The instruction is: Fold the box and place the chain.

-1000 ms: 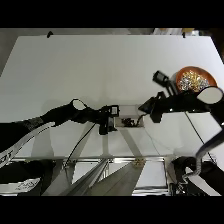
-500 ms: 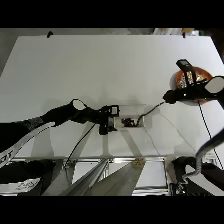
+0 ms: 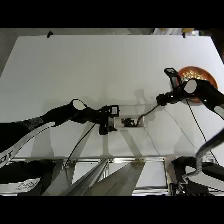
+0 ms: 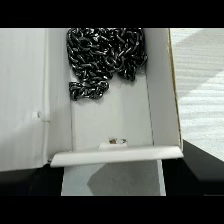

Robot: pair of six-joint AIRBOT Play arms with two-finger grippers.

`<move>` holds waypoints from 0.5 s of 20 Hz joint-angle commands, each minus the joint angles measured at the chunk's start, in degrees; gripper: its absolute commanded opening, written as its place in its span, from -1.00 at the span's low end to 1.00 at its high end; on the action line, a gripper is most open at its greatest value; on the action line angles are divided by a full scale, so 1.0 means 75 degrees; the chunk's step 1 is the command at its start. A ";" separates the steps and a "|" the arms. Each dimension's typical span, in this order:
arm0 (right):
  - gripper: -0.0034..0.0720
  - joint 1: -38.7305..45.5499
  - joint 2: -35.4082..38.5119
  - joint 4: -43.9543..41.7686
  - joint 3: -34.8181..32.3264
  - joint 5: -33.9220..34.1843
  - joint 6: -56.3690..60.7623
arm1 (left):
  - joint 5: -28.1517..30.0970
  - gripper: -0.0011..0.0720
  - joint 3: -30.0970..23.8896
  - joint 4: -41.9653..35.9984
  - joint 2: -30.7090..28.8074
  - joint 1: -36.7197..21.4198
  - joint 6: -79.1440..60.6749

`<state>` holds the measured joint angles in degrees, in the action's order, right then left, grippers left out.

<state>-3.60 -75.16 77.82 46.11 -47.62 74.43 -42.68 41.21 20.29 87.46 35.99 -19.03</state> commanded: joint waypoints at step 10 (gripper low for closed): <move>-0.32 -0.0035 -0.0478 0.0082 0.0006 0.0047 0.0455 | 0.0003 -0.28 0.0003 0.0003 -0.0006 -0.0006 -0.0003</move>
<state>-3.79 -78.67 78.30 46.19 -46.33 77.62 -42.65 41.21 20.29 87.46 35.99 -19.03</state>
